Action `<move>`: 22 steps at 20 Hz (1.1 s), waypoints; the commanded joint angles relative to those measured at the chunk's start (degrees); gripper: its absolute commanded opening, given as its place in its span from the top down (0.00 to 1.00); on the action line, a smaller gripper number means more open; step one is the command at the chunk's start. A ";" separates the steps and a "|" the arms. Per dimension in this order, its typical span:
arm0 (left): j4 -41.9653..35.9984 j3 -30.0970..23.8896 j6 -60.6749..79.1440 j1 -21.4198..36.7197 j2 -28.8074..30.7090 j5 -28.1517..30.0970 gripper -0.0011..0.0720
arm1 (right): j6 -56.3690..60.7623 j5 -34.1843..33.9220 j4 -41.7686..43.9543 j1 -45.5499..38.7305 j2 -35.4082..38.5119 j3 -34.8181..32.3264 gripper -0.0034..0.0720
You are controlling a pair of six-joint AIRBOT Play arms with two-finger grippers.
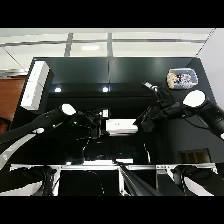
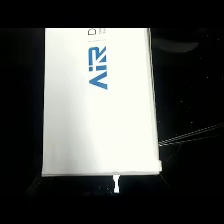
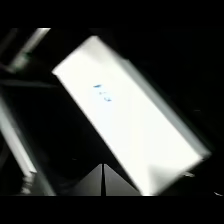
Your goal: Fold the box and place the chain.
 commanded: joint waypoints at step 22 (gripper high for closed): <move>0.00 0.04 -0.02 0.00 -0.02 0.07 0.42 | 7.52 -2.34 6.78 -2.03 -11.69 -1.01 0.95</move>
